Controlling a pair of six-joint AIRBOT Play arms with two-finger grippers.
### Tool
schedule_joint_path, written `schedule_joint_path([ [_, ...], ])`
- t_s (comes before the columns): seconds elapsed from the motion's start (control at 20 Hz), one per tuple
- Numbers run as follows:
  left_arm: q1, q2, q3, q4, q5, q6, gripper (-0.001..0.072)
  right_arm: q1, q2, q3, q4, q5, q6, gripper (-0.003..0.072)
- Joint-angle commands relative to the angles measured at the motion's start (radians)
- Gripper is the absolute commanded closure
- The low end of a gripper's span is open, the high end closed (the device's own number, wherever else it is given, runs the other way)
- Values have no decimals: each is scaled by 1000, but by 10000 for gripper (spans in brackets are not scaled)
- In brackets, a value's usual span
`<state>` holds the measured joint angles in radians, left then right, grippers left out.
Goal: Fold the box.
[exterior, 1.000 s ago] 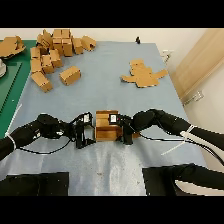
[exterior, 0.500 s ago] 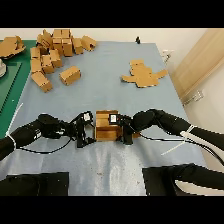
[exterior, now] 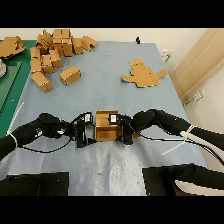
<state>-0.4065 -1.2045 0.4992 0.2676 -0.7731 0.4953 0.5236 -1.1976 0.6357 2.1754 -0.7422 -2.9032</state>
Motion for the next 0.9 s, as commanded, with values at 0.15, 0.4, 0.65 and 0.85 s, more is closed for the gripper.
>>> schedule_joint_path([
  [0.15,-40,-56,60,5,-20,11,14,0,0,0,0,0,0,89],
  [0.4,-42,-59,67,69,-20,-69,14,0,0,0,0,0,0,89],
  [0.65,-43,-60,69,88,-23,-82,14,0,0,0,0,0,0,89],
  [0.85,-43,-68,80,103,-21,-111,14,0,0,0,0,0,0,89],
])
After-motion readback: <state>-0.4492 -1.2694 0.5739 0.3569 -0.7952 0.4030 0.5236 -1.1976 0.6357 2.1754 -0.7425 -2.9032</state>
